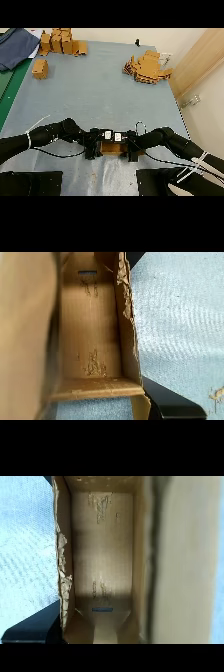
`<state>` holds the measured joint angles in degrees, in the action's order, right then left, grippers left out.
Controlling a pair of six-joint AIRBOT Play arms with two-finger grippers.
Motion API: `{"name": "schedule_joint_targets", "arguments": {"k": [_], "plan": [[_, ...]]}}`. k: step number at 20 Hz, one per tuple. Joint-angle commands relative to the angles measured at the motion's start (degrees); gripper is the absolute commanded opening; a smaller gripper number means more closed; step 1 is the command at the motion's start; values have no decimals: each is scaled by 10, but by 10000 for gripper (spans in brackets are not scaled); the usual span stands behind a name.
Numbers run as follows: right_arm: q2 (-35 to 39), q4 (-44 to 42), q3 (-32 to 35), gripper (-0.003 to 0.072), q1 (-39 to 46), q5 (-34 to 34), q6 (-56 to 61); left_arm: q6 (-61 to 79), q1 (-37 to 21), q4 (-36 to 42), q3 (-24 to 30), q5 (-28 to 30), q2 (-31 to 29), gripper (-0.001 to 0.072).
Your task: Fold the box.
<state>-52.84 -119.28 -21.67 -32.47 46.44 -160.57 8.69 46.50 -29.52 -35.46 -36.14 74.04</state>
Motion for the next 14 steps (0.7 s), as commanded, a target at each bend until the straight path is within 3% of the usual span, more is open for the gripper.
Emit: {"name": "schedule_joint_targets", "arguments": {"k": [1,5,6,7,14], "plan": [[0,0,0,465,0,0,1,-2,3,16,-11,3,12,582],[0,0,0,465,0,0,1,-8,6,16,-16,0,14,558],[1,0,0,465,0,-1,1,-17,6,14,-16,-1,14,396],[0,0,0,465,0,-1,1,-21,6,12,-16,-3,14,355],[0,0,0,465,0,0,1,-21,5,12,-16,-9,14,355]]}}
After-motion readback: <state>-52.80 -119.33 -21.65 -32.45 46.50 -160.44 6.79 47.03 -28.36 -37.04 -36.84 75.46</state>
